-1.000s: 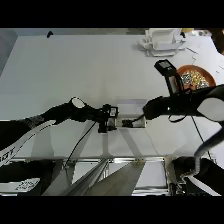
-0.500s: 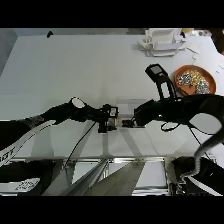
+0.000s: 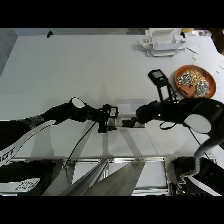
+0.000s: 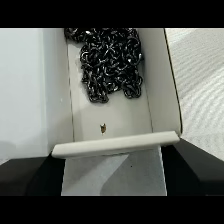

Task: Fold the box and place the chain.

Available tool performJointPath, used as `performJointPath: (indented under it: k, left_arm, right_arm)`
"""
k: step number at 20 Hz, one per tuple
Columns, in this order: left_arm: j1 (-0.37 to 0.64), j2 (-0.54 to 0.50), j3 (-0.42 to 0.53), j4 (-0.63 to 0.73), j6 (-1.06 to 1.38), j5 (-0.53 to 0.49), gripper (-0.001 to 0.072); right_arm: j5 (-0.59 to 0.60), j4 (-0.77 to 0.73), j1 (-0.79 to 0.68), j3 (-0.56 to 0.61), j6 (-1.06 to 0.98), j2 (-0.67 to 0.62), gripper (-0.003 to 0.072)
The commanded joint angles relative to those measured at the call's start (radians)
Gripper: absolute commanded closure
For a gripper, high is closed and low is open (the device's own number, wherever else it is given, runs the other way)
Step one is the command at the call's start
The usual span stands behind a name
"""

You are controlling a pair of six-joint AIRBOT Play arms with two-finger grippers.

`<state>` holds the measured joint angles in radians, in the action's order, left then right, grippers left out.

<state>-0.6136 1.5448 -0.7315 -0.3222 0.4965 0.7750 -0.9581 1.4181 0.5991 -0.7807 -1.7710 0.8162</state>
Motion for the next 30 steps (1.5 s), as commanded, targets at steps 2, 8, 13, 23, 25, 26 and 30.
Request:
performJointPath:
  k: [2,8,13,23,25,26,30]
  left_arm:
    - [0.001,0.0,0.0,0.0,0.0,0.0,0.057]
    - [0.001,0.0,0.0,0.0,0.0,0.0,0.057]
    - [0.001,0.0,0.0,0.0,0.0,0.0,0.057]
    - [0.001,0.0,0.0,0.0,0.0,0.0,0.057]
    - [0.001,0.0,0.0,0.0,0.0,0.0,0.057]
    - [0.001,0.0,0.0,0.0,0.0,0.0,0.057]
    - [0.001,0.0,0.0,0.0,0.0,0.0,0.057]
  right_arm:
    - [-0.106,0.06,-0.172,-0.076,0.05,0.0,0.0447]
    - [-0.067,0.176,-0.365,-0.082,0.05,0.145,0.0458]
    - [-0.036,0.183,-0.377,-0.103,0.05,0.406,0.0458]
    - [-0.029,0.183,-0.377,-0.128,0.051,0.582,0.0457]
    - [-0.028,0.182,-0.377,-0.128,0.05,0.583,0.0458]
    - [-0.024,0.182,-0.377,-0.128,0.048,0.584,0.0458]
    - [-0.017,0.182,-0.377,-0.128,0.043,0.616,0.0457]
